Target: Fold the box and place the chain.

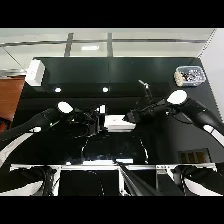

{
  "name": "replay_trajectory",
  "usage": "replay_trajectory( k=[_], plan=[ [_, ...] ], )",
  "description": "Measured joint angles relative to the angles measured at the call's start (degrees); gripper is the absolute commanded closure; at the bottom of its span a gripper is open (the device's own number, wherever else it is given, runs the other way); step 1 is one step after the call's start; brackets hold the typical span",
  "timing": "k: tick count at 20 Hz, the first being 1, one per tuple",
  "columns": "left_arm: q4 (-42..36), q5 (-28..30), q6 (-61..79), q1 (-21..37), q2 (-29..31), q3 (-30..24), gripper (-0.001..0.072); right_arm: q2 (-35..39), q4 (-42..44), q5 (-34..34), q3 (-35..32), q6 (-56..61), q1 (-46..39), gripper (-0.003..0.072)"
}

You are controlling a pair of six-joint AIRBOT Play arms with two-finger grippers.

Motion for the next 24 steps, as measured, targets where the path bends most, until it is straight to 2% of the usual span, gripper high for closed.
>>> replay_trajectory(
  k=[5,14,17,20,21,22,24],
  plan=[
    [0.0,0.0,0.2,0.0,0.0,0.0,0.0358,-4.6,-2.6,-0.6,-0.3,3.5,0.1,0.0672],
    [0.0,0.0,0.0,0.0,0.0,0.0,0.0357,-6.1,-4.0,-0.6,-0.1,4.6,0.0,0.0672],
    [-0.2,-0.1,-0.1,0.0,0.0,0.0,0.0358,-5.0,-5.6,2.4,1.6,4.8,-1.2,0.0672],
    [-0.1,-0.2,-0.2,0.0,0.0,0.0,0.0347,-0.9,-5.0,6.9,4.0,4.7,-5.0,0.0672],
    [0.0,-0.2,-0.2,0.0,0.0,0.1,0.0199,0.9,-5.4,8.6,4.4,4.7,-6.8,0.0672],
    [0.1,-0.2,-0.2,0.0,0.0,0.3,-0.0010,3.1,-5.7,9.8,4.9,4.7,-8.9,0.0672],
    [0.7,-0.4,-1.8,0.0,0.3,0.9,-0.0005,7.5,-7.8,13.5,5.3,5.0,-13.4,0.0672]
  ],
)
